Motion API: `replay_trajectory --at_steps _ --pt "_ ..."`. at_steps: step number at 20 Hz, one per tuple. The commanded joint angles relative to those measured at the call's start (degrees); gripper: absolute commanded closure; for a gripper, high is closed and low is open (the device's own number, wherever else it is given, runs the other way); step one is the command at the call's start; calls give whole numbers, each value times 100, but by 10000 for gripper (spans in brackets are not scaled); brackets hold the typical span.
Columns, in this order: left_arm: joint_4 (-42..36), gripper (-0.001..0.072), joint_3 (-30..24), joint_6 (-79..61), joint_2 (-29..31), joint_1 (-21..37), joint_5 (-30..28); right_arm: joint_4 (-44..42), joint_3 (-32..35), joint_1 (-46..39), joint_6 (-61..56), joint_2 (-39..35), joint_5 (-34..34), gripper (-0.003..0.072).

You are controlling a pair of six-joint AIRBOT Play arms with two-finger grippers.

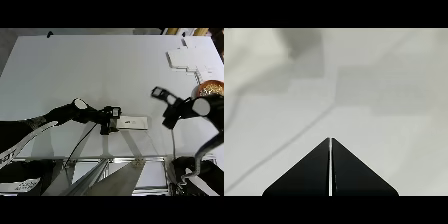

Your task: Fold the box and place the chain.

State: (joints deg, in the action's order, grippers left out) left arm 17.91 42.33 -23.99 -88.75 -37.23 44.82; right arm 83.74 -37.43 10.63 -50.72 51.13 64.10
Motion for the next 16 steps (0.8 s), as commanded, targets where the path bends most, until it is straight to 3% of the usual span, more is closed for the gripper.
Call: replay_trajectory --at_steps 1,6,16 --pt "4 501 0 -4 2 0 -2 101 13 -1272 -866 44 22 669" --pt "-39 504 0 -2 2 0 9 133 13 -1945 -1054 42 120 670" --pt "-188 503 0 -2 59 4 605 149 13 -1945 -1054 39 120 670"
